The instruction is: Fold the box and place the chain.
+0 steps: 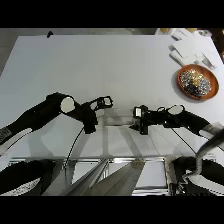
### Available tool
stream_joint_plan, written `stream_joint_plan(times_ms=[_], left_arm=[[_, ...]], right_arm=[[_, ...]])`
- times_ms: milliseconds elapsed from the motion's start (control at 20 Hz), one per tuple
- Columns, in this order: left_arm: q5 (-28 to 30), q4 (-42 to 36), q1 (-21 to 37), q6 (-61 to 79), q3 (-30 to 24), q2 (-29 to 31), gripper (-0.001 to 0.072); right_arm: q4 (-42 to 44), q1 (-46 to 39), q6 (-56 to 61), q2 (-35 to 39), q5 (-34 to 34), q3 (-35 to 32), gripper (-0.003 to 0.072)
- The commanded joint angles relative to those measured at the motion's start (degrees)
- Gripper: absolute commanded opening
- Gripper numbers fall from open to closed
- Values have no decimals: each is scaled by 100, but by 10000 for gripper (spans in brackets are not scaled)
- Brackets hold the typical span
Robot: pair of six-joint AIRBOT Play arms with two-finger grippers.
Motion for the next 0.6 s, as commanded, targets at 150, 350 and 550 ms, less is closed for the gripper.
stream_joint_plan(times_ms=[150,350,550], left_arm=[[680,-44,20,2232,-468,2,376],[1379,-601,20,2907,-603,-20,404],[1657,-938,20,2918,-603,-24,403]], right_arm=[[2,-2,2,0,0,0,398],[2,-2,2,0,0,0,398],[2,-2,2,0,0,0,398]])
